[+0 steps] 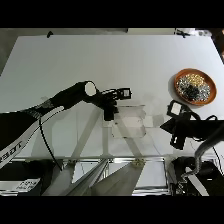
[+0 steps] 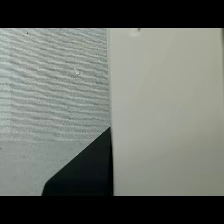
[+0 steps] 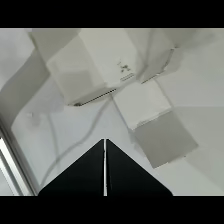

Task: Fold the box and place the chain.

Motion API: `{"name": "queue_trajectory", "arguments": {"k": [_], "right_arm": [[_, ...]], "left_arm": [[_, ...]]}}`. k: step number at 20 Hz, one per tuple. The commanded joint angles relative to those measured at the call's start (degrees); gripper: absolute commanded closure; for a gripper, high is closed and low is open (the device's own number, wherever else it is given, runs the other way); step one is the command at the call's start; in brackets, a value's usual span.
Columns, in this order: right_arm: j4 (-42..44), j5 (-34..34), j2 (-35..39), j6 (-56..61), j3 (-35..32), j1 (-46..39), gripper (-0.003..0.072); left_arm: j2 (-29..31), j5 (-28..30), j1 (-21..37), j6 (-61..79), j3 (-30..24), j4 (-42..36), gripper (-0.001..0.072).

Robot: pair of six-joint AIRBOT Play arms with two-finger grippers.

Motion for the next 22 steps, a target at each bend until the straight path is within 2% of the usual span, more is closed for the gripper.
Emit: {"name": "queue_trajectory", "arguments": {"k": [1,3,4,9,12,16,22], "right_arm": [[-3.2,-0.4,-5.4,-3.9,-0.2,5.5,0.0448],[-2.3,-5.5,-5.9,-3.9,-1.4,7.4,-0.001],[-2.2,-8.9,-5.9,-4.0,-2.7,8.6,-0.0034],[-2.6,-20.4,-5.9,-8.3,-12.2,16.4,-0.0034],[-2.6,-27.4,-5.9,-8.3,-15.6,21.2,-0.0034],[-2.4,-32.5,-7.3,-7.7,-16.2,25.3,-0.0026],[-2.0,-39.8,-12.4,-7.7,-16.3,25.8,-0.0024]], "left_arm": [[0.0,0.0,0.0,0.0,0.0,0.0,0.0699],[0.0,0.0,0.0,0.0,0.0,0.0,0.0699],[0.0,0.0,0.0,0.0,0.0,0.0,0.0699],[0.0,0.0,0.0,0.0,0.0,0.0,0.0699],[0.0,0.0,0.0,0.0,0.0,0.0,0.0699],[0.0,0.0,0.0,0.0,0.0,0.0,0.0699],[0.0,0.0,0.0,0.0,0.0,0.0,0.0699]]}}
